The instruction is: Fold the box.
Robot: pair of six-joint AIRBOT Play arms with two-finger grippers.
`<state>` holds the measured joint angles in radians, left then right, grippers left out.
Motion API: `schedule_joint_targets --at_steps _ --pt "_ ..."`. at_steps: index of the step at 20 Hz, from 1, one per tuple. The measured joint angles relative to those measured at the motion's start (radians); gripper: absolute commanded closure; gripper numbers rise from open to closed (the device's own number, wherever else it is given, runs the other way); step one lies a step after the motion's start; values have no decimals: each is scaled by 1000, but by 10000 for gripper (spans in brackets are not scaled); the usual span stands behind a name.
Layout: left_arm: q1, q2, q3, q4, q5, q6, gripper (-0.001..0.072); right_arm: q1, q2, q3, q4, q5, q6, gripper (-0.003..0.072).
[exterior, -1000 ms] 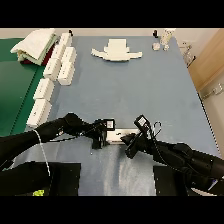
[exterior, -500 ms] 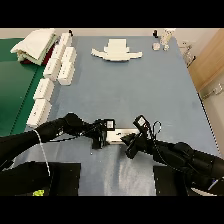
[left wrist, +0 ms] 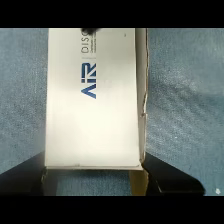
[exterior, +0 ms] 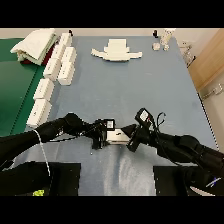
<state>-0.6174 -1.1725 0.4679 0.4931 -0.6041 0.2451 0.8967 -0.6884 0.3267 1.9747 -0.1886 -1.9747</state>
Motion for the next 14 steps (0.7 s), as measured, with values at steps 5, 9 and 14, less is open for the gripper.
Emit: schedule_joint_targets --at_steps 5,9,14 --pt "0 0 0 0 0 0 199 -178 -39 237 -251 -336 80 670" --pt "0 0 0 0 0 0 198 -363 -163 461 -444 -623 211 670" --pt "0 0 0 0 0 0 199 -537 -373 653 -512 -884 363 670"
